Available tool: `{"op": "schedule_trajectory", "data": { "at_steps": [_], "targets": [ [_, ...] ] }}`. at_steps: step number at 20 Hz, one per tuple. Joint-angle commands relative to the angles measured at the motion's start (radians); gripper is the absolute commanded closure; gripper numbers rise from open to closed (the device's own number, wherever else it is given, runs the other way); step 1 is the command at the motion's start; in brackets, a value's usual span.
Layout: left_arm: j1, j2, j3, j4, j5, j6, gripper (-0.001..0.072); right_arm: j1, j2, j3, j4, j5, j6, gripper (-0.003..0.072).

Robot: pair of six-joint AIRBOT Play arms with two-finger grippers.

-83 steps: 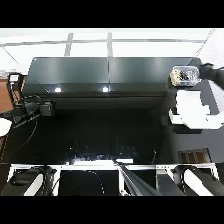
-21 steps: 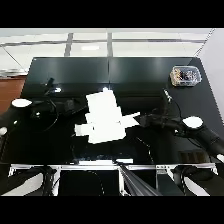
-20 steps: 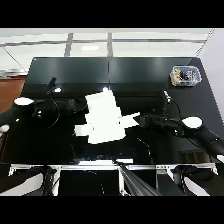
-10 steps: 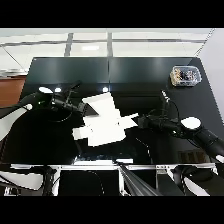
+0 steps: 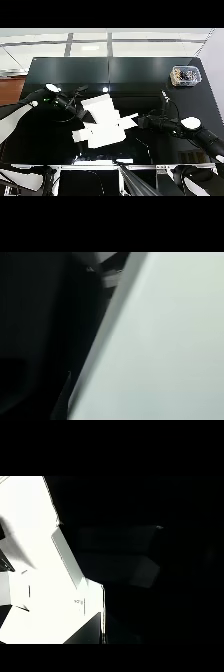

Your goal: Fold the box and place the chain.

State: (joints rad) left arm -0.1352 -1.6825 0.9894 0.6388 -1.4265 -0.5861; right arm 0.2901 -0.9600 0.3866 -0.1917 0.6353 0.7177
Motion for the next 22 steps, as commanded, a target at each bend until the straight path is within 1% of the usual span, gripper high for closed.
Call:
{"op": "schedule_trajectory", "data": {
  "at_steps": [1, 2, 3, 4, 5, 7, 8, 9, 10, 11, 13, 15, 17, 18, 19, 20, 21, 22],
  "targets": [
    [-0.006, -0.001, 0.004, 0.040, 0.010, -0.003, 0.0316, 0.001, 0.000, 0.000, 0.000, 0.001, 0.001, 0.0672],
    [-0.006, -0.001, 0.004, 0.039, 0.011, -0.005, 0.0379, 0.001, 0.000, 0.000, 0.000, 0.001, 0.001, 0.0672],
    [-0.006, -0.001, 0.004, 0.032, 0.012, -0.005, 0.0506, 0.001, 0.000, 0.000, 0.000, 0.001, 0.000, 0.0672],
    [-0.006, -0.001, 0.004, 0.022, 0.012, -0.005, 0.0547, 0.001, 0.000, -0.001, 0.000, 0.000, 0.000, 0.0671],
    [-0.006, -0.001, 0.004, 0.010, 0.008, -0.005, 0.0560, 0.001, 0.000, 0.000, 0.000, 0.000, 0.000, 0.0672],
    [-0.006, -0.001, 0.007, 0.007, -0.018, 0.005, 0.0682, 0.001, 0.000, 0.000, 0.000, 0.001, 0.000, 0.0671],
    [-0.006, 0.001, 0.008, 0.008, -0.030, 0.007, 0.0683, 0.001, 0.000, 0.000, -0.002, 0.005, 0.000, 0.0668],
    [-0.006, 0.006, 0.008, 0.008, -0.032, 0.006, 0.0684, -0.001, 0.001, 0.000, -0.003, 0.004, 0.000, 0.0529],
    [-0.006, 0.017, 0.008, 0.008, -0.031, 0.006, 0.0685, -0.006, 0.001, 0.000, -0.003, 0.008, 0.000, 0.0237],
    [-0.006, 0.031, 0.008, 0.009, -0.027, 0.001, 0.0686, -0.022, 0.001, 0.000, -0.003, 0.029, 0.000, 0.0076],
    [-0.007, 0.082, 0.006, 0.035, 0.013, -0.038, 0.0688, -0.076, 0.002, 0.029, -0.044, 0.137, -0.013, 0.0076],
    [-0.023, 0.166, -0.011, 0.045, 0.091, -0.049, 0.0688, -0.147, 0.002, 0.103, -0.196, 0.286, -0.028, 0.0076],
    [-0.066, 0.284, -0.069, 0.044, 0.207, -0.005, 0.0688, -0.195, 0.002, 0.195, -0.385, 0.419, -0.029, 0.0077],
    [-0.097, 0.350, -0.115, 0.045, 0.293, 0.034, 0.0688, -0.204, 0.002, 0.241, -0.472, 0.462, -0.039, 0.0077],
    [-0.127, 0.410, -0.164, 0.045, 0.386, 0.064, 0.0686, -0.206, 0.002, 0.273, -0.534, 0.478, -0.054, 0.0076],
    [-0.157, 0.465, -0.215, 0.045, 0.484, 0.085, 0.0685, -0.206, 0.002, 0.295, -0.576, 0.468, -0.064, 0.0077],
    [-0.177, 0.501, -0.251, 0.045, 0.550, 0.111, 0.0684, -0.206, 0.002, 0.307, -0.593, 0.427, -0.064, 0.0076],
    [-0.189, 0.519, -0.275, 0.047, 0.584, 0.165, 0.0684, -0.206, 0.002, 0.309, -0.593, 0.379, -0.064, 0.0077]
  ]
}}
